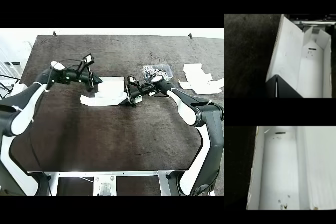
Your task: Fold the box and place the chain.
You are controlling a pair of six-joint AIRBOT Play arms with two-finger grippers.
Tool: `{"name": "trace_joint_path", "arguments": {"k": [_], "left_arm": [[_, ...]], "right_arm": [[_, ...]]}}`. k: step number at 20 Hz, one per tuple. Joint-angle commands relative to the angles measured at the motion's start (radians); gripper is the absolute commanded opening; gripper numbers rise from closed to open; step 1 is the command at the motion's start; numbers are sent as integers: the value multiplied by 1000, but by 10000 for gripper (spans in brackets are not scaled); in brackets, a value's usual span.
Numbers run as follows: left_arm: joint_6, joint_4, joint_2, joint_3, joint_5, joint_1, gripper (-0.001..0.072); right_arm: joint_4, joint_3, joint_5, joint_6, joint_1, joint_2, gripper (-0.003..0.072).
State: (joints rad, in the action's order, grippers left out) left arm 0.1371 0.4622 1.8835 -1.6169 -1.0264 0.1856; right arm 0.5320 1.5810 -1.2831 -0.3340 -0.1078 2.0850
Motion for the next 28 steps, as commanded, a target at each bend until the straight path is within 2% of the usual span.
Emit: {"name": "trace_joint_path", "arguments": {"k": [1,3,4,5,6,8,10,14,24,28], "left_arm": [[-71,157,-71,-19,-109,-23,20],[-106,278,-87,-19,-176,-23,23],[-106,313,-86,-17,-214,-23,239],[-108,339,-85,-7,-222,-23,612],[-117,348,-81,2,-221,-23,693],[-121,371,-76,25,-203,-16,697],[-121,411,-69,53,-137,9,698],[-121,467,-45,53,-55,59,697],[-164,474,-11,62,-31,76,697],[-163,438,5,62,-33,76,696]], "right_arm": [[0,0,0,0,-1,0,579],[0,0,0,0,-1,0,579],[0,0,0,0,-1,0,579],[0,0,0,0,-1,0,579],[0,0,0,0,-1,0,579],[0,0,0,0,-1,0,579],[0,0,0,0,-1,0,579],[0,0,0,0,-1,0,579],[0,0,0,0,-1,0,579],[0,0,0,0,-1,0,579]]}}
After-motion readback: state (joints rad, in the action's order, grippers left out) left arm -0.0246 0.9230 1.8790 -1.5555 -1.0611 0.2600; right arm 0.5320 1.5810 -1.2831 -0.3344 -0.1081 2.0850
